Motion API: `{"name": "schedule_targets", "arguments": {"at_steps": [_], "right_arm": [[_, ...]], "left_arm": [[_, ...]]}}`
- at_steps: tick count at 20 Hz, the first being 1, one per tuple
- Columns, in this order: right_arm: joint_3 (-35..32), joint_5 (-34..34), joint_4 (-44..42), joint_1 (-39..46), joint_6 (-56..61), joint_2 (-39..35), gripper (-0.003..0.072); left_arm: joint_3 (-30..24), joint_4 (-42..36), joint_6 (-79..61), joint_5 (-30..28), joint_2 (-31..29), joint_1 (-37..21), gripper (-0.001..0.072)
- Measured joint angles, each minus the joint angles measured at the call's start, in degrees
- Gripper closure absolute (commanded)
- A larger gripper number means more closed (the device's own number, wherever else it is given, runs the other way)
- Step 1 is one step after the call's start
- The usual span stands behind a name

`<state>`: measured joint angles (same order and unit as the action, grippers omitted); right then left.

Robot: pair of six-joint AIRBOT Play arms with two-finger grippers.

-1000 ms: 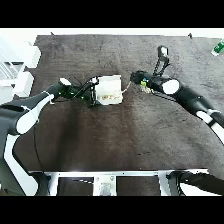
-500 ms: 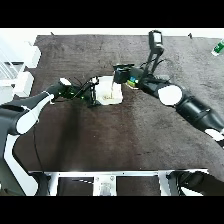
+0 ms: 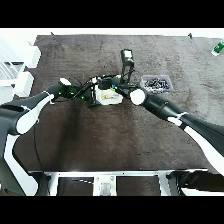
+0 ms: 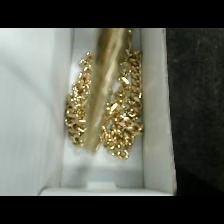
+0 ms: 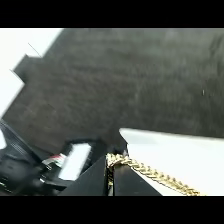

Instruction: Fold the box and place the chain.

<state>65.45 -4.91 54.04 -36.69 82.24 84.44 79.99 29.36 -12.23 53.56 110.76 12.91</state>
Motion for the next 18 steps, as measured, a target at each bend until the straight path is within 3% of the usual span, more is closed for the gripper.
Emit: {"name": "schedule_targets", "arguments": {"at_steps": [1,2,3,6,9,14,18], "right_arm": [[0.2,0.0,-0.4,0.0,0.1,0.9,0.0602],[0.3,-0.1,-0.6,0.0,0.1,1.5,0.0434],[0.3,-0.4,-0.6,0.0,0.0,2.0,0.0348],[0.3,-2.7,0.2,2.5,-0.2,2.5,0.035],[-0.7,-9.2,1.1,7.9,-0.3,1.0,0.0351],[-9.4,-14.0,3.7,17.2,-0.4,-6.3,0.0351],[-15.6,-12.7,4.3,22.2,0.9,-8.0,0.0351]], "left_arm": [[0.0,0.0,0.0,0.0,0.0,0.0,0.0243],[0.0,0.0,0.0,0.0,0.0,0.0,0.0243],[0.0,0.0,0.0,0.0,0.0,0.0,0.0243],[0.0,0.0,0.0,0.0,0.0,0.0,0.0243],[0.0,0.0,0.0,0.0,0.0,0.0,0.0243],[0.0,0.0,0.0,0.0,0.0,0.0,0.0243],[0.0,0.0,0.0,0.0,0.0,0.0,0.0243]]}}
